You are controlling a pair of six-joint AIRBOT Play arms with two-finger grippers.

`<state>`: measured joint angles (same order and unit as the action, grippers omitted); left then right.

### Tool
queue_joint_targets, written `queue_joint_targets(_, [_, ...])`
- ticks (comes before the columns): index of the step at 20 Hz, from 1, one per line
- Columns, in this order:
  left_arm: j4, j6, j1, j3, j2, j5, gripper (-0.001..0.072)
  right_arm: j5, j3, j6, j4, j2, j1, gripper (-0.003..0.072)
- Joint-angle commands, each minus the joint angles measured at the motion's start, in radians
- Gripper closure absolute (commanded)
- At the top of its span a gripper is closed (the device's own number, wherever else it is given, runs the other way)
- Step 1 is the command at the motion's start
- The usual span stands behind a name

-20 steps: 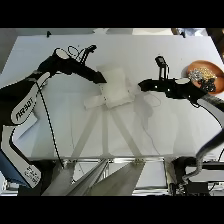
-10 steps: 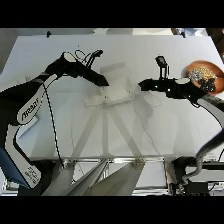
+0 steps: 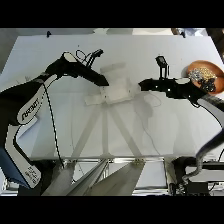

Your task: Fold the box and place the chain.

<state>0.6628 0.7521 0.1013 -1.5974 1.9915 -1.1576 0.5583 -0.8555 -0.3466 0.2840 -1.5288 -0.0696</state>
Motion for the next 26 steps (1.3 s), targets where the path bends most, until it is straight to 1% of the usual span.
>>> queue_joint_targets(1, [-0.002, -0.001, 0.000, -0.001, 0.000, 0.001, 0.0698, 0.001, 0.001, 0.000, 0.000, 0.001, 0.001, 0.0667])
queue_joint_targets(8, [-0.002, -0.001, 0.000, 0.000, 0.000, 0.002, 0.0700, 0.003, 0.001, 0.000, -0.005, 0.001, 0.001, 0.0667])
queue_joint_targets(9, [-0.002, -0.001, 0.000, -0.001, 0.000, 0.002, 0.0700, 0.002, 0.001, 0.000, -0.006, 0.001, 0.001, 0.0654])
queue_joint_targets(10, [-0.002, -0.001, 0.000, 0.000, 0.000, 0.002, 0.0700, 0.002, 0.000, -0.001, -0.006, 0.001, 0.001, 0.0533])
queue_joint_targets(11, [-0.002, -0.003, 0.000, -0.001, -0.002, 0.002, 0.0701, 0.006, 0.000, -0.001, -0.006, 0.003, 0.001, 0.0353])
queue_joint_targets(12, [-0.002, -0.015, 0.000, -0.001, -0.005, -0.003, 0.0703, 0.011, 0.000, -0.001, -0.007, 0.009, 0.001, 0.0226])
queue_joint_targets(14, [0.000, -0.069, -0.004, -0.001, -0.025, -0.020, 0.0705, 0.023, 0.000, -0.001, -0.003, 0.038, 0.001, 0.0219])
queue_joint_targets(17, [0.000, -0.228, -0.019, -0.001, -0.073, -0.091, 0.0706, 0.028, 0.000, -0.001, 0.017, 0.127, -0.005, 0.0219])
queue_joint_targets(21, [0.000, -0.406, -0.054, 0.000, -0.130, -0.272, 0.0707, 0.033, 0.000, -0.039, 0.070, 0.275, -0.076, 0.0219])
queue_joint_targets(22, [0.002, -0.464, -0.058, 0.000, -0.131, -0.326, 0.0707, 0.037, 0.000, -0.068, 0.091, 0.309, -0.101, 0.0219])
queue_joint_targets(23, [0.006, -0.509, -0.057, 0.000, -0.129, -0.354, 0.0706, 0.050, 0.000, -0.087, 0.112, 0.335, -0.123, 0.0219])
queue_joint_targets(24, [0.008, -0.529, -0.055, 0.000, -0.124, -0.351, 0.0706, 0.073, 0.000, -0.108, 0.137, 0.359, -0.146, 0.0219])
queue_joint_targets(26, [0.013, -0.534, -0.051, 0.000, -0.108, -0.301, 0.0706, 0.132, 0.000, -0.145, 0.191, 0.378, -0.180, 0.0219])
